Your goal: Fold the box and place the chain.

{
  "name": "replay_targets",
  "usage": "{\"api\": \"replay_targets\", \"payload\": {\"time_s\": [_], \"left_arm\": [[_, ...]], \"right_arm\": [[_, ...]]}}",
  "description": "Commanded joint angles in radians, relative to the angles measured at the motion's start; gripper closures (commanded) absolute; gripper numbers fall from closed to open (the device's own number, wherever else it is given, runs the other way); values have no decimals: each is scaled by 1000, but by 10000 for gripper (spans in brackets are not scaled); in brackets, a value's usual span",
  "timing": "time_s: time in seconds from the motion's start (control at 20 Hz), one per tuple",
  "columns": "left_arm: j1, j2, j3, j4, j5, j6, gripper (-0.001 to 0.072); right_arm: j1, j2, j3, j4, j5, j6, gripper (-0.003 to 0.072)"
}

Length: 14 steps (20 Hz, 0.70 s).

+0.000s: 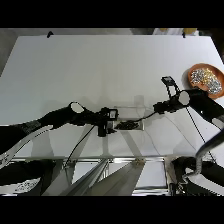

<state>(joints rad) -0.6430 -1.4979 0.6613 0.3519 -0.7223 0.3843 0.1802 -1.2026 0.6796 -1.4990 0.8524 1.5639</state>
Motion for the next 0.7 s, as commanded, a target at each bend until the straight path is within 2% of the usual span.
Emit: {"api": "replay_targets", "payload": {"time_s": [0.0,0.65], "left_arm": [[1,1,0,0,0,0,435],[1,1,0,0,0,0,435]], "right_arm": [[-1,-1,0,5,-5,7,344],[-1,-53,0,4,-23,10,351]]}}
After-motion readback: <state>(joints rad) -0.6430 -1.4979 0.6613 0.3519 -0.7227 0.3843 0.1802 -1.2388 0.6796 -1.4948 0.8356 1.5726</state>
